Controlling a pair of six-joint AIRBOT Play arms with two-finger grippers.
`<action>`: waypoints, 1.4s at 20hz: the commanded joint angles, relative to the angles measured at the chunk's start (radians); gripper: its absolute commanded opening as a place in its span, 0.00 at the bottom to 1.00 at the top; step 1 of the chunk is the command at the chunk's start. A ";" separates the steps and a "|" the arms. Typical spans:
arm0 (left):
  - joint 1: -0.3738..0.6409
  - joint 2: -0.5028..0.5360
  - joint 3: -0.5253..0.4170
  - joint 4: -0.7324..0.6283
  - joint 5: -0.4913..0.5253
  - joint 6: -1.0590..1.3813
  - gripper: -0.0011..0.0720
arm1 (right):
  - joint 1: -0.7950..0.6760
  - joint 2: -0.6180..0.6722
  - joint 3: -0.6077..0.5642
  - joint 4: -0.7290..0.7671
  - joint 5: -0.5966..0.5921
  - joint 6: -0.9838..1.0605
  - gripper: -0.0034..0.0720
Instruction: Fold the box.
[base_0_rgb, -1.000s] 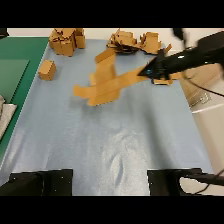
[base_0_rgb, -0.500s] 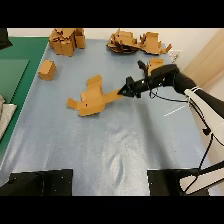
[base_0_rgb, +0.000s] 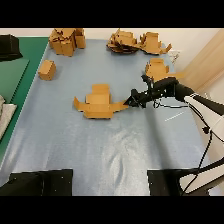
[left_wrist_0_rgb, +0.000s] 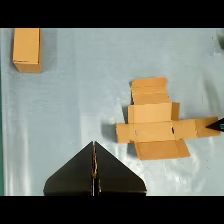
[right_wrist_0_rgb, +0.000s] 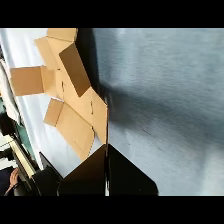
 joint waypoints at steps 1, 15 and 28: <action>0.001 -0.008 -0.027 -0.038 0.005 0.005 0.03 | -0.025 -0.002 -0.005 -0.042 -0.031 -0.008 0.05; -0.010 -0.348 -0.224 -0.482 0.104 0.282 0.70 | -0.117 0.171 -0.004 -0.396 -0.136 0.199 0.67; -0.191 -1.049 0.187 -0.711 0.122 0.407 0.61 | -0.184 0.364 -0.006 -0.457 -0.195 0.241 0.67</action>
